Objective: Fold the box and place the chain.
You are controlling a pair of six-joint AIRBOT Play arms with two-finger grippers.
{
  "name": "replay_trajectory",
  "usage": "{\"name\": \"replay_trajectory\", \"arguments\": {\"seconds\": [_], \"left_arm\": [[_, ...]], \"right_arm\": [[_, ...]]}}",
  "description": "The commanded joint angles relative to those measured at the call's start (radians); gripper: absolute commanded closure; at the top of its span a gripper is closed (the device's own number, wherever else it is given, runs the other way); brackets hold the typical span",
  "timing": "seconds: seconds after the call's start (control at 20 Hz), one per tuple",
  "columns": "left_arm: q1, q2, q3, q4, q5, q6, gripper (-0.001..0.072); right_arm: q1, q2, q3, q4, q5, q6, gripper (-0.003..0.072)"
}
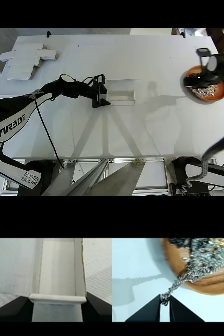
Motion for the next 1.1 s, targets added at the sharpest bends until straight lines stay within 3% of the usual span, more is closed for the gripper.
{"name": "replay_trajectory", "arguments": {"seconds": [0.0, 0.35, 0.8, 1.05], "left_arm": [[0.0, 0.0, 0.0, 0.0, 0.0, 0.0, 0.0209], [0.0, 0.0, 0.0, 0.0, 0.0, 0.0, 0.0209], [0.0, 0.0, 0.0, 0.0, 0.0, 0.0, 0.0209], [0.0, 0.0, 0.0, 0.0, 0.0, 0.0, 0.0209]], "right_arm": [[0.153, 0.009, 0.0, 0.039, 0.037, -0.003, 0.0674], [0.349, 0.009, 0.0, 0.224, 0.016, -0.002, 0.0674], [0.457, 0.008, 0.0, 0.469, -0.132, -0.029, 0.0674], [0.459, 0.008, 0.001, 0.747, -0.219, -0.199, 0.0674]]}}
